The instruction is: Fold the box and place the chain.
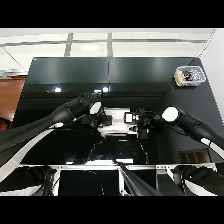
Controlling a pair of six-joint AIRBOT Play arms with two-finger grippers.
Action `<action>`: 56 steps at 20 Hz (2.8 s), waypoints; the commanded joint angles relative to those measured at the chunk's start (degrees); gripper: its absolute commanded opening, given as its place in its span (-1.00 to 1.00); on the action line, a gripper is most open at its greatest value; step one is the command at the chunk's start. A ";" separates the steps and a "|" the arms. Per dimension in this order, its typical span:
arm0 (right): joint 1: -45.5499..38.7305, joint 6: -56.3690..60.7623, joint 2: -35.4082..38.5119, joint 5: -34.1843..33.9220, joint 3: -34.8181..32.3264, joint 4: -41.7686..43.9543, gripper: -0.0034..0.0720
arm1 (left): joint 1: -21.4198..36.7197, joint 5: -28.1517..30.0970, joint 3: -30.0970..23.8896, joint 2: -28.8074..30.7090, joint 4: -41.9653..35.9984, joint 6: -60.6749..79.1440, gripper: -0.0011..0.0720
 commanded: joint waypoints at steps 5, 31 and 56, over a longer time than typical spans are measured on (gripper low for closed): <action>1.40 0.52 -4.72 -2.32 0.07 13.11 -0.30 | 0.02 0.28 0.07 -0.04 -0.02 -0.04 -0.90; -34.56 70.90 -2.19 16.17 -8.66 5.49 -0.87 | 0.09 1.18 0.07 -0.04 0.00 -0.04 -0.90; -10.58 66.42 -4.66 16.13 4.15 15.80 0.05 | 0.07 0.90 0.07 -0.04 -0.31 -0.04 -0.90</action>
